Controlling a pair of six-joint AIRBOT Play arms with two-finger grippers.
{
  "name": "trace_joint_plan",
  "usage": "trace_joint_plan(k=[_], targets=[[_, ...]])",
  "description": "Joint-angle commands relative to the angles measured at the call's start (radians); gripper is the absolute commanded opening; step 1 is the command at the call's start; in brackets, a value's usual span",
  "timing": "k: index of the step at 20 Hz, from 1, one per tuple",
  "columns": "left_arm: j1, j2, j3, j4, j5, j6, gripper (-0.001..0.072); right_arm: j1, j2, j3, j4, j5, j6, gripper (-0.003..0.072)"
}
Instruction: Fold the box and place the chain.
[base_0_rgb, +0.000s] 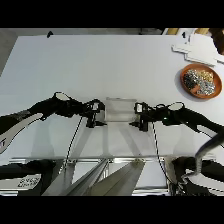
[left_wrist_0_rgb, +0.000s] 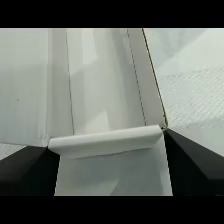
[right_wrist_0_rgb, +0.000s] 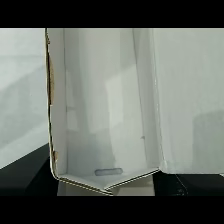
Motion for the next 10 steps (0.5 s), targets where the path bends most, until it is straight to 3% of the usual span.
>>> trace_joint_plan(k=[1,10], targets=[[-0.005,-0.002,0.000,-0.040,0.001,-0.001,0.0696,0.000,0.000,0.000,0.000,0.000,0.000,0.0298],[0.008,-0.002,0.000,-0.023,-0.009,-0.095,0.0692,0.000,0.000,0.000,0.000,0.000,0.000,0.0298]])
